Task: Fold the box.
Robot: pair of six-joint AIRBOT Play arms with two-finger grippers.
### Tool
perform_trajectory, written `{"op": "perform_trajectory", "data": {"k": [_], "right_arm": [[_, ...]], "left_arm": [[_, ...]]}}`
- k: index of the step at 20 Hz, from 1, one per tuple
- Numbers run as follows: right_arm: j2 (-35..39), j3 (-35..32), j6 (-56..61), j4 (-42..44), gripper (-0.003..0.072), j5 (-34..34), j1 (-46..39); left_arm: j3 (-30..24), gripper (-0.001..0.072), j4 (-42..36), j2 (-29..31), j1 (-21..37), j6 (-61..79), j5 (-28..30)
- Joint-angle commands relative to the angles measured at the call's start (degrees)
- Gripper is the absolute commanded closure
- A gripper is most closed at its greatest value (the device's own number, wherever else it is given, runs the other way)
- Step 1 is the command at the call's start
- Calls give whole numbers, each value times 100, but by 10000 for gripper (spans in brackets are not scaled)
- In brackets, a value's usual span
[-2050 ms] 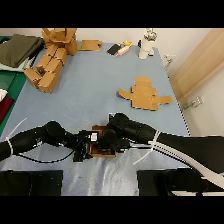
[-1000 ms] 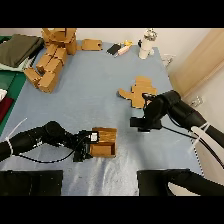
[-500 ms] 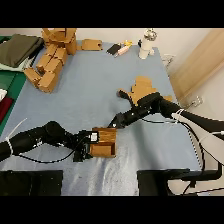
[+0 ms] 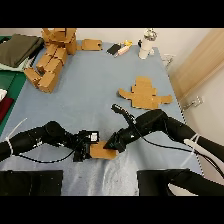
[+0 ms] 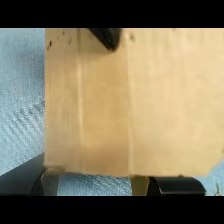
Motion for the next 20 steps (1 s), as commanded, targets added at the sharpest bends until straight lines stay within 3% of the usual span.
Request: {"op": "perform_trajectory", "data": {"k": [1, 5, 13, 14, 15, 19, 20], "right_arm": [[629, -295, 96, -999, 683, 1078, 649], [1294, -334, 922, -2951, 683, 2586, 1740], [2164, -1097, 1231, -4704, 665, 3832, 3274], [2162, -1097, 1228, -4898, 546, 3834, 3335], [2164, -1097, 1224, -4968, 329, 3834, 3346], [2031, -1097, 1121, -5163, 164, 3952, 3340], [1943, -1097, 1121, -5206, 162, 4004, 3340]], "left_arm": [[2, 207, 0, -4, 0, 0, 2], [2, 207, 0, -4, 0, 0, 2], [2, 207, 0, -4, 0, 0, 0], [2, 206, 0, -4, 0, 0, 2], [2, 207, 0, -4, 0, 0, 2], [2, 207, 0, -4, 0, 0, 2], [2, 207, 0, -4, 0, 0, 0]]}}
